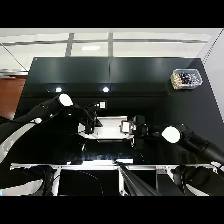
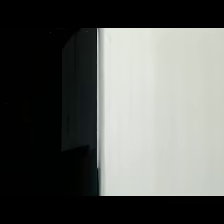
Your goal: Fold the box and place the chain.
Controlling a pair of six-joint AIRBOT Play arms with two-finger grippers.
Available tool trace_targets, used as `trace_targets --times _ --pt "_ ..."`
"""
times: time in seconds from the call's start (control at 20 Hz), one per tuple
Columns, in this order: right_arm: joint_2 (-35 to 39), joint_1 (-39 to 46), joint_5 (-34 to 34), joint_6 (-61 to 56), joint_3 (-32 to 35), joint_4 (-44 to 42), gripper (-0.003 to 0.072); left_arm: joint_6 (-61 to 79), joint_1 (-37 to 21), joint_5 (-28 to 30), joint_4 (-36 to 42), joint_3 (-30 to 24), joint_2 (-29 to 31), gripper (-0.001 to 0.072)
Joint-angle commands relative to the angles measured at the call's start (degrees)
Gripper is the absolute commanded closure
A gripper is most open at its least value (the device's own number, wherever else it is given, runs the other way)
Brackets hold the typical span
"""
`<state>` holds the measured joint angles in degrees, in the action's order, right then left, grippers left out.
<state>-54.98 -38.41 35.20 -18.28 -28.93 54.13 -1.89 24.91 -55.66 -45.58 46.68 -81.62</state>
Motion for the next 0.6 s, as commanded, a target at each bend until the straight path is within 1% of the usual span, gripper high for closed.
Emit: trace_targets --times 0.0,0.1,0.2,0.3,0.4,0.55 --pt "0.74 1.40 0.09 -1.03 -0.28 -0.81 -0.0024 0.00 0.02 -0.28 0.02 -0.04 -0.02 0.0677" --pt "0.04 1.53 -0.76 -0.48 -0.28 -4.68 -0.0024 0.00 0.02 -0.26 0.02 -0.04 -0.02 0.0677" --pt "-0.61 1.68 -3.10 0.04 -0.28 -5.11 -0.0024 0.00 0.02 -0.26 0.02 -0.04 -0.02 0.0677" --pt "-0.74 3.61 -3.85 0.09 -0.28 -8.33 -0.0024 0.00 0.02 -0.26 0.02 -0.04 -0.02 0.0678" --pt "-0.92 5.99 -2.32 1.07 -0.28 -10.93 -0.0023 0.00 0.02 -0.26 0.02 -0.04 -0.02 0.0678" --pt "-2.45 7.34 0.66 8.52 -0.28 -17.05 -0.0023 0.00 0.02 -0.24 0.02 -0.04 -0.02 0.0677"
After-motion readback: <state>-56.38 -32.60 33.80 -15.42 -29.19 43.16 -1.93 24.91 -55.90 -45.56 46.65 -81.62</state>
